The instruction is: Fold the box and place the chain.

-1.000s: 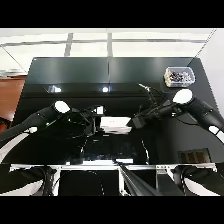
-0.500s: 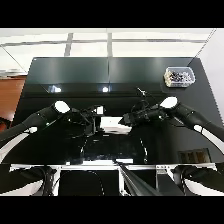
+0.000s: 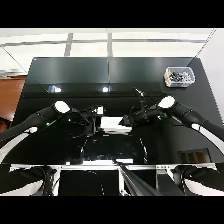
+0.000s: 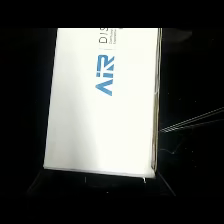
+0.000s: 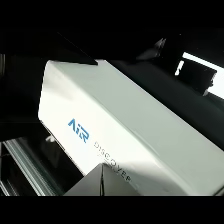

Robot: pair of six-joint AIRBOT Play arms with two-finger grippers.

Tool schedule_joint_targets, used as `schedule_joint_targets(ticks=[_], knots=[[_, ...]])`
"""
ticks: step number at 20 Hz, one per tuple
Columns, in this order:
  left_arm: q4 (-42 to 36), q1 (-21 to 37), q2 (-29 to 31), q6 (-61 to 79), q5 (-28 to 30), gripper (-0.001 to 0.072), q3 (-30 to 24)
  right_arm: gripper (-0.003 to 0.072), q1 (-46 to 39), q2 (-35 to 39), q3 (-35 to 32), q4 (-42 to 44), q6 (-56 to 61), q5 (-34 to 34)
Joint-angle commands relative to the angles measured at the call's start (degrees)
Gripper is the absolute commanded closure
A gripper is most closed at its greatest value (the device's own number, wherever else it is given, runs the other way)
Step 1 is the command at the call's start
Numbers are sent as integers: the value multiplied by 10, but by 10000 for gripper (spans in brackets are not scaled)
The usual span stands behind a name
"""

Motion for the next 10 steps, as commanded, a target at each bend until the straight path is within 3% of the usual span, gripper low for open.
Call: schedule_joint_targets(ticks=[1,4,5,6,7,10], knots=[[2,0,1,-12,3,309,1,672,-38,35,36,-10,-21,118],[2,0,3,-66,4,307,13,672,-116,120,61,-87,0,181],[3,0,6,-76,4,261,18,672,-146,155,61,-118,17,188],[4,0,13,-76,4,53,20,672,-177,186,61,-149,33,195],[7,1,23,-78,4,-11,22,672,-203,212,61,-170,45,203],[72,1,69,-114,-25,-11,44,672,-275,271,61,-210,48,254]])
